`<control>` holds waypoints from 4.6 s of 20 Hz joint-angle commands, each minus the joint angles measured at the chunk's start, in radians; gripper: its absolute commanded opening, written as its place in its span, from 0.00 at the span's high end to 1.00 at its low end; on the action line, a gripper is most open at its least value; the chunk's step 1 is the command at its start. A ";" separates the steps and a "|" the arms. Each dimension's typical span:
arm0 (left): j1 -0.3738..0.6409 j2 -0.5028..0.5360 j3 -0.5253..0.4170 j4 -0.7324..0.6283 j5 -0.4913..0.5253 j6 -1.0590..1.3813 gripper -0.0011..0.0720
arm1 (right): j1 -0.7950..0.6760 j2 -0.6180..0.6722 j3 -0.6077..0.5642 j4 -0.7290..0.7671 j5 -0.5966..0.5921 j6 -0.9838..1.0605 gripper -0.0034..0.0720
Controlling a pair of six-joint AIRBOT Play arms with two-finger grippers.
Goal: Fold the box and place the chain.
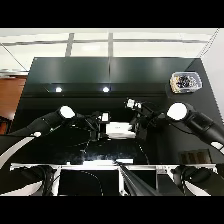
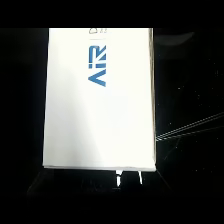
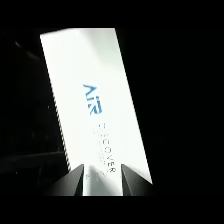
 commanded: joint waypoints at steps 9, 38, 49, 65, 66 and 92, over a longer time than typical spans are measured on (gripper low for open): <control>0.000 -0.001 0.000 0.000 0.000 -0.001 0.38 | -0.113 0.011 -0.150 0.525 0.086 0.401 0.95; 0.001 0.000 0.000 0.000 -0.022 -0.002 0.38 | -0.523 0.006 0.129 0.328 0.232 0.423 0.94; 0.005 0.179 0.048 0.269 -0.027 -0.394 0.00 | -0.708 0.006 0.133 0.082 0.232 0.504 0.94; -0.148 0.071 0.179 0.199 -0.020 -0.525 0.01 | -0.708 0.007 0.133 0.127 0.241 0.490 0.94; -0.150 0.042 0.208 0.198 -0.028 -0.505 0.01 | -0.708 0.007 0.133 0.127 0.241 0.487 0.94; -0.145 -0.128 0.331 0.098 -0.152 -0.270 0.01 | -0.708 0.007 0.132 0.131 0.241 0.445 0.94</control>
